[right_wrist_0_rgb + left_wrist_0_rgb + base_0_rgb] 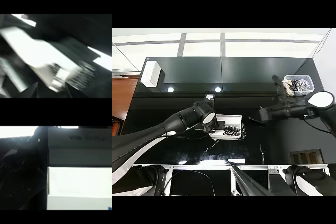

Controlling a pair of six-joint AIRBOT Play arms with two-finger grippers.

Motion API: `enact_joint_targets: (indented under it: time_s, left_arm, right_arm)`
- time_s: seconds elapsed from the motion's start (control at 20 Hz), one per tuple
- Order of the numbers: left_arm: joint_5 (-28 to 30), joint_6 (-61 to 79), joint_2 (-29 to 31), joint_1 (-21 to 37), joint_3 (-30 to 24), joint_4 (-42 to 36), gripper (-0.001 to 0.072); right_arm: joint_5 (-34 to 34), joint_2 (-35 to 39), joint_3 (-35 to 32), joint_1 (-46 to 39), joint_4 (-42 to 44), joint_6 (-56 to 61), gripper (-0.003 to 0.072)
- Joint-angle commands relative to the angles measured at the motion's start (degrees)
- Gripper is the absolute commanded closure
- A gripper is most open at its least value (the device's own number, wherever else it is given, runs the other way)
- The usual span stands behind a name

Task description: Fold the box and place the chain.

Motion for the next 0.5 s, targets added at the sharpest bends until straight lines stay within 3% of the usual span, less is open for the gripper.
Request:
enact_joint_targets:
  time_s: [0.0, 0.05, 0.2, 0.35, 0.45]
  left_arm:
    - [0.00, 0.02, -0.02, 0.02, 0.02, 0.00, 0.0683]
    - [0.00, 0.02, -0.02, 0.02, 0.02, 0.00, 0.0683]
    - [0.00, 0.02, -0.02, 0.02, 0.02, -0.02, 0.0683]
    - [-0.02, 0.00, -0.02, 0.02, 0.02, -0.02, 0.0683]
    - [0.00, 0.02, -0.02, 0.02, 0.02, 0.00, 0.0683]
  right_arm:
    - [-3.04, 1.01, -7.10, -3.63, -6.25, -11.56, 0.0131]
    - [-8.02, 1.01, -9.62, -1.60, -5.38, -15.37, -0.0034]
    - [-19.37, 0.94, -14.27, 7.32, -5.84, -31.65, -0.0034]
    - [-23.58, 0.79, -17.16, 17.18, -5.99, -53.48, -0.0034]
    - [-27.45, -0.22, -17.20, 20.52, -3.15, -55.67, -0.0034]
